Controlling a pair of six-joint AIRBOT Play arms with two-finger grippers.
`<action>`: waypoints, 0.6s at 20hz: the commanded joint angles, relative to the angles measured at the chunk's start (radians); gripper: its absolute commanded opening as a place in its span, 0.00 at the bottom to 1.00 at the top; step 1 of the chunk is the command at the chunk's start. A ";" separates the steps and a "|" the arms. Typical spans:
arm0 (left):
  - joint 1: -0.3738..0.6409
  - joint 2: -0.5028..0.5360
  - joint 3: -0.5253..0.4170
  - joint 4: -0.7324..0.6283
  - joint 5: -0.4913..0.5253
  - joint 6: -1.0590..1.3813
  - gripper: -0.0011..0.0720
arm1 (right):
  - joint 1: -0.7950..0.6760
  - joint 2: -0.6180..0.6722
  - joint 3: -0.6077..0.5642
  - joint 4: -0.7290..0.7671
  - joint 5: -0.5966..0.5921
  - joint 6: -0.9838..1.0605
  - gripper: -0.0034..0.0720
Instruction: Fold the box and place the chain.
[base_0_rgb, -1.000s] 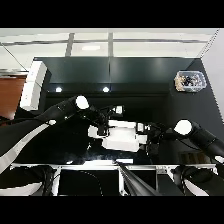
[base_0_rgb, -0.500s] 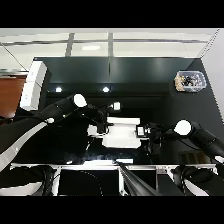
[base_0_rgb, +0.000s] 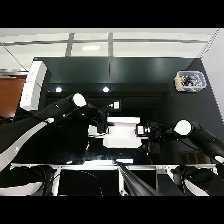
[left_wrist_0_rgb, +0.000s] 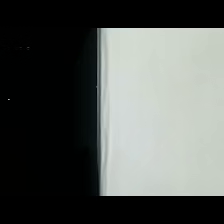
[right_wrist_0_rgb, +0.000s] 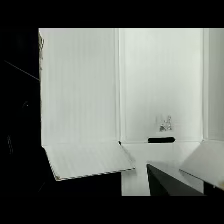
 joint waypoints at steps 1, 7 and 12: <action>-0.010 -0.008 0.000 0.022 0.003 0.001 0.05 | 0.000 0.000 0.000 0.007 -0.013 0.000 0.89; -0.012 -0.010 0.000 0.021 0.030 0.000 0.05 | 0.001 0.000 0.000 0.055 -0.005 0.000 0.89; -0.012 -0.010 0.000 0.022 0.029 -0.001 0.05 | 0.001 0.000 0.000 0.036 0.052 -0.016 0.89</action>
